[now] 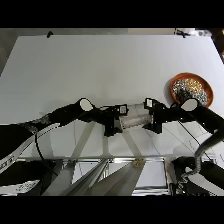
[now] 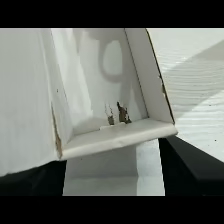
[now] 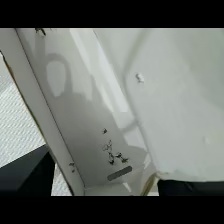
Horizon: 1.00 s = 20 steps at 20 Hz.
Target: Fold the box and place the chain.
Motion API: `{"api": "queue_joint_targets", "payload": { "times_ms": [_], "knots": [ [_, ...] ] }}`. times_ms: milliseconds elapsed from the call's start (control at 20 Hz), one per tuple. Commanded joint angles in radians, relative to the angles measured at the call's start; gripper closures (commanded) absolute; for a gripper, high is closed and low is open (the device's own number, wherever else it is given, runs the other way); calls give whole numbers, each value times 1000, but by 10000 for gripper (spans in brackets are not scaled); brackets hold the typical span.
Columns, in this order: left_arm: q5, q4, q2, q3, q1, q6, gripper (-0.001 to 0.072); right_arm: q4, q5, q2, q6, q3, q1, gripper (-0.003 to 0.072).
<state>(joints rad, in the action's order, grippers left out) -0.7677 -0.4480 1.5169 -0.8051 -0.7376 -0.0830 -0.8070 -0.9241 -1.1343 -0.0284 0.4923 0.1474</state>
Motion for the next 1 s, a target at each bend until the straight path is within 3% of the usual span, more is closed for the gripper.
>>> {"api": "queue_joint_targets", "payload": {
  "times_ms": [0, 250, 300, 350, 400, 650, 700, 800, 850, 900, 950],
  "knots": [
    [43, 29, 1, -1, 1, 1, 186, 8, -23, -1, 2, 0, 1, 160],
    [42, 30, 1, -1, 1, 1, 174, 54, -23, -13, 2, 0, 3, 162],
    [42, 31, 1, -1, 1, 1, 148, 63, -23, -15, 2, 0, 6, 163],
    [43, 35, 1, -1, 1, 1, 75, 62, -22, -15, 2, 0, 15, 163],
    [47, 45, 2, -1, 1, 2, 67, 59, -20, -15, 2, 0, 27, 163],
    [94, 42, 2, -1, 1, 1, 86, 42, -2, -15, 2, 0, 64, 163],
    [95, 25, 2, -1, 1, 1, 118, 29, -3, -15, 2, 0, 64, 161],
    [90, -3, 2, -1, 1, 1, 412, 18, -4, -15, 2, 0, 64, 158],
    [91, -14, 2, -1, 1, 1, 524, 18, -5, -15, 2, 0, 64, 142],
    [91, -30, 2, -1, 1, 1, 579, 18, -8, -15, 2, 0, 64, 120],
    [91, -48, 2, -1, 1, 2, 579, 18, -16, -15, 2, 0, 64, 79]
  ]
}}
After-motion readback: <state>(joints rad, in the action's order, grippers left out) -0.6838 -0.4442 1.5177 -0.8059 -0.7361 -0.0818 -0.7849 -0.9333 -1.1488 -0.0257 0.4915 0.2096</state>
